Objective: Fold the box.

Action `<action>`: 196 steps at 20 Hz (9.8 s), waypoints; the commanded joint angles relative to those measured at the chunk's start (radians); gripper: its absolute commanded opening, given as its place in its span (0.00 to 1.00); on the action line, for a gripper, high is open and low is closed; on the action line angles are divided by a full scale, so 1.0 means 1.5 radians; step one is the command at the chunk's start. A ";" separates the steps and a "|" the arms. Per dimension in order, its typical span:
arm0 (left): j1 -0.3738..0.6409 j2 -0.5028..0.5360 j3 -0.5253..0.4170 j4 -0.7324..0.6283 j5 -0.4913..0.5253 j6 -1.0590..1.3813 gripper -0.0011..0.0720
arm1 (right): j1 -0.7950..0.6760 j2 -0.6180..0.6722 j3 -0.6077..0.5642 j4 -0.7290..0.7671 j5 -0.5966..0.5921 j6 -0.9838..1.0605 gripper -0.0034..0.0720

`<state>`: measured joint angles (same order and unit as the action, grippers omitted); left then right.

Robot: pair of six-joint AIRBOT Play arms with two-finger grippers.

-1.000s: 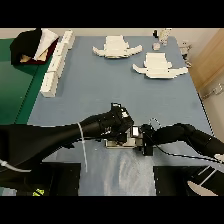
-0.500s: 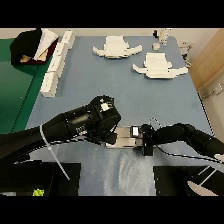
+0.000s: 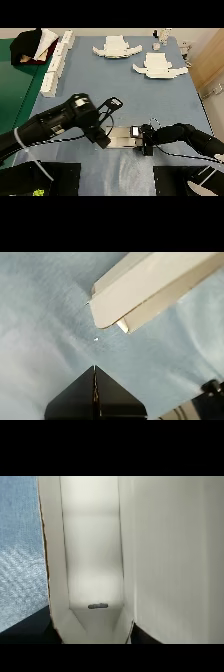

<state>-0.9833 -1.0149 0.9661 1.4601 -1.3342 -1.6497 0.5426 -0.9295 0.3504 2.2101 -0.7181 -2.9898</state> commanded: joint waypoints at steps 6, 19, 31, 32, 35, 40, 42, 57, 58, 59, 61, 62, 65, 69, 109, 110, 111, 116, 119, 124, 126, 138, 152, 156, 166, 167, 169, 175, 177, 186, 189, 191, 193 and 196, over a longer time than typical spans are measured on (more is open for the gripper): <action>0.242 0.148 -0.286 -0.300 0.264 0.737 0.95 | 0.001 0.000 0.000 0.000 0.000 0.000 0.64; 0.233 0.045 -0.398 -0.608 0.482 1.183 0.95 | 0.001 0.000 0.000 0.000 0.000 0.000 0.64; 0.186 -0.045 -0.386 -0.630 0.518 1.210 0.95 | 0.001 0.000 0.000 -0.002 0.000 0.000 0.64; 0.186 -0.048 -0.386 -0.630 0.522 1.210 0.95 | 0.001 0.000 0.000 -0.002 0.000 0.000 0.64; 0.186 -0.049 -0.386 -0.634 0.524 1.210 0.95 | 0.001 0.000 0.000 -0.002 0.000 0.000 0.64; 0.186 -0.050 -0.385 -0.657 0.540 1.212 0.64 | 0.001 0.000 0.000 -0.002 0.000 0.000 0.64; 0.186 -0.050 -0.385 -0.656 0.539 1.212 0.64 | 0.001 0.000 0.000 -0.002 0.000 0.000 0.64; 0.186 -0.050 -0.385 -0.657 0.539 1.212 0.64 | 0.001 0.000 0.000 -0.002 0.000 0.000 0.64; 0.186 -0.050 -0.385 -0.657 0.539 1.212 0.64 | 0.001 0.000 0.000 -0.002 0.000 0.000 0.64; 0.186 -0.050 -0.385 -0.657 0.539 1.212 0.64 | 0.001 0.000 0.000 -0.002 0.000 0.000 0.64; 0.186 -0.050 -0.385 -0.657 0.539 1.212 0.64 | 0.001 0.000 0.000 -0.002 -0.001 0.000 0.64; 0.186 -0.050 -0.385 -0.657 0.539 1.212 0.64 | 0.001 0.000 0.000 -0.002 -0.001 0.000 0.64; 0.186 -0.050 -0.385 -0.657 0.539 1.212 0.64 | 0.001 0.000 0.000 -0.002 -0.006 0.004 0.64; 0.186 -0.050 -0.385 -0.657 0.539 1.212 0.64 | 0.001 0.014 0.005 -0.011 -0.039 0.023 1.00; 0.186 -0.050 -0.385 -0.657 0.539 1.212 0.64 | 0.096 -0.111 0.119 0.042 0.160 1.037 0.06; 0.186 -0.050 -0.385 -0.657 0.539 1.212 0.64 | 0.096 -0.111 0.119 0.034 0.152 1.037 0.06; 0.186 -0.050 -0.385 -0.657 0.539 1.212 0.64 | 0.096 -0.111 0.119 0.029 0.143 1.037 0.06; 0.186 -0.050 -0.385 -0.657 0.539 1.212 0.64 | 0.095 -0.100 0.126 0.024 0.137 1.003 0.05; 0.186 -0.050 -0.385 -0.657 0.539 1.212 0.64 | 0.095 -0.049 0.143 -0.046 0.138 0.988 0.05; 0.186 -0.050 -0.385 -0.657 0.539 1.212 0.64 | 0.095 0.103 0.150 -0.217 0.039 0.982 0.05; 0.186 -0.050 -0.385 -0.657 0.539 1.212 0.64 | 0.096 0.161 0.150 -0.224 -0.058 0.943 0.05; 0.186 -0.050 -0.385 -0.657 0.539 1.212 0.64 | 0.103 0.192 0.117 -0.333 -0.260 0.514 0.74; 0.186 -0.050 -0.385 -0.657 0.539 1.212 0.64 | 0.066 0.073 0.087 -0.255 -0.123 0.290 0.65; 0.186 -0.050 -0.385 -0.657 0.539 1.212 0.64 | 0.067 0.062 0.087 -0.234 -0.126 0.283 0.22; 0.186 -0.050 -0.385 -0.657 0.539 1.212 0.64 | 0.068 0.039 0.086 -0.134 -0.088 0.207 0.06; 0.186 -0.050 -0.385 -0.657 0.539 1.212 0.64 | 0.068 0.032 0.086 -0.125 -0.083 0.198 0.06; 0.186 -0.050 -0.385 -0.657 0.539 1.212 0.64 | 0.069 0.022 0.085 -0.122 -0.067 0.194 0.14; 0.186 -0.050 -0.385 -0.657 0.539 1.212 0.64 | 0.069 0.016 0.080 -0.121 -0.056 0.195 0.75; 0.186 -0.050 -0.385 -0.657 0.539 1.212 0.64 | 0.069 0.016 0.080 -0.122 -0.056 0.195 0.75; 0.186 -0.050 -0.385 -0.657 0.539 1.212 0.64 | 0.068 0.026 0.084 -0.203 -0.112 0.354 0.16; 0.186 -0.050 -0.385 -0.657 0.539 1.212 0.64 | 0.068 0.031 0.088 -0.248 -0.164 0.493 0.05; 0.186 -0.050 -0.385 -0.657 0.539 1.212 0.64 | 0.066 0.055 0.103 -0.289 -0.202 0.614 0.05; 0.186 -0.050 -0.385 -0.657 0.539 1.212 0.64 | 0.065 0.091 0.119 -0.382 -0.251 0.743 0.05; 0.186 -0.050 -0.385 -0.657 0.539 1.212 0.64 | 0.046 0.145 0.142 -0.584 -0.313 0.956 0.04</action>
<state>-0.7044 -1.0904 0.3878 0.4740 -0.5262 0.1677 0.6334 -0.7765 0.5346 1.6066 -1.0840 -1.8923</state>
